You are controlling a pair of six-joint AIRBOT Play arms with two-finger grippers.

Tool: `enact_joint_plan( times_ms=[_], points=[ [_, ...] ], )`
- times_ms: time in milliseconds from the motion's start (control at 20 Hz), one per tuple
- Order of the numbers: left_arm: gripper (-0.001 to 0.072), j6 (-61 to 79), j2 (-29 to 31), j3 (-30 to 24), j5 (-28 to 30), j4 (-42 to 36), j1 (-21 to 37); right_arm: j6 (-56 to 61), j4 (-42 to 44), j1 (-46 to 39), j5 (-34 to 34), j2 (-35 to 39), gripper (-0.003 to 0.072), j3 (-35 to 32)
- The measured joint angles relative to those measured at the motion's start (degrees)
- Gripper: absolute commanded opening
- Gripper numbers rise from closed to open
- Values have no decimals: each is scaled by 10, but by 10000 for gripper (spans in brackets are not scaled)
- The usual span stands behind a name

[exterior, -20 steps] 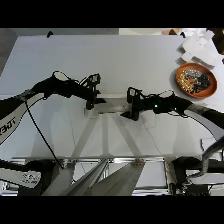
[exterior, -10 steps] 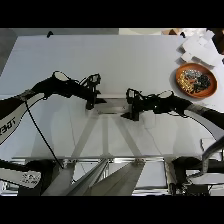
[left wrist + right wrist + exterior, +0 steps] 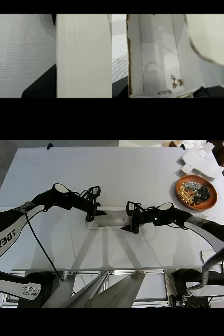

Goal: Fold the box and place the chain.

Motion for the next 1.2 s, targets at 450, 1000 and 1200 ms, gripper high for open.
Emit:
enact_joint_plan(
  times_ms=[450, 1000, 1200],
  points=[
    [13, 0, 0, 0, -1, 0, 0, 0, -2, 0, 2, 0, 518, 0],
    [13, 0, 0, 0, 0, 0, 0, 0, -2, 0, 1, 0, 519, 0],
    [13, 0, 0, 0, 0, 0, 0, 0, -2, 0, 1, 0, 519, 0]
  ],
)
